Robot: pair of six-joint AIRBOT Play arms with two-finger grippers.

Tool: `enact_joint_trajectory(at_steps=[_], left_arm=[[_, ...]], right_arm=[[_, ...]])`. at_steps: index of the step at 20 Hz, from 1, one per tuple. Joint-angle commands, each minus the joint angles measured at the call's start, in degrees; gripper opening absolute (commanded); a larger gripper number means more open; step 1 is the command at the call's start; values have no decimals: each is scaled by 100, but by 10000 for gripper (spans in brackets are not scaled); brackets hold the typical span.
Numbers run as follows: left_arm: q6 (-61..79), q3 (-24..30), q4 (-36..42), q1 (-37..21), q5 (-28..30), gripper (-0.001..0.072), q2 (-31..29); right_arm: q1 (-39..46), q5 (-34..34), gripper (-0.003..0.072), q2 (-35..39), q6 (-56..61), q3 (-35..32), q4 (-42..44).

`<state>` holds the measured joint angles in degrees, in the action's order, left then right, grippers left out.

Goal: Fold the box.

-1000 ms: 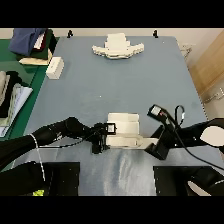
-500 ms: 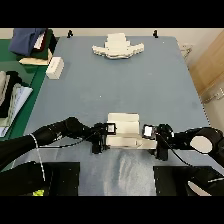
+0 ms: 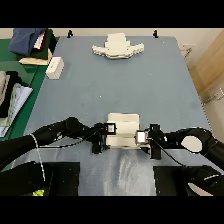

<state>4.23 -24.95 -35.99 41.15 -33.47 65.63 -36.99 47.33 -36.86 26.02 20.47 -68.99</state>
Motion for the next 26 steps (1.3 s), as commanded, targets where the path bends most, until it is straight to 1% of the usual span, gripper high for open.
enact_joint_trajectory(at_steps=[1, 3, 5, 10, 13, 16, 17, 18, 19, 20, 23, 24, 26], left_arm=[[2, 0, 0, -4, -4, 412, 2], [0, 0, -2, -4, -4, 412, 2], [2, 0, -2, -4, -4, 412, 2], [0, 0, 0, -4, -4, 412, 2], [0, 0, 0, -4, -4, 412, 2], [0, 0, 0, -4, -4, 412, 2], [2, 0, -2, -4, -4, 412, 2], [2, 0, 0, -4, -4, 412, 2], [0, 0, -2, -4, -4, 412, 2], [0, 0, 0, -4, -4, 412, 2], [2, 0, 0, -4, -4, 412, 2], [0, 0, 0, -4, -4, 412, 2], [0, 0, 0, -4, -4, 412, 2]], right_arm=[[-59, -81, 405, -98, -127, -2, 52], [-59, -63, 290, -98, -127, -2, 94], [-59, -68, 217, -98, -131, -2, 240], [-66, -330, 218, -144, -619, -2, 599], [-66, -474, 218, -391, -769, -2, 828], [-66, -721, 218, -601, -1215, -2, 1259], [-63, -737, 227, -651, -1215, -2, 1307], [-63, -734, 304, -699, -1213, -2, 1322], [-63, -734, 535, -743, -1213, -2, 1377], [-63, -732, 644, -769, -1213, -2, 1397], [-63, -730, 681, -835, -1211, -2, 1394], [-63, -730, 718, -848, -1209, -2, 1392], [-63, -728, 716, -841, -1204, -2, 1390]])
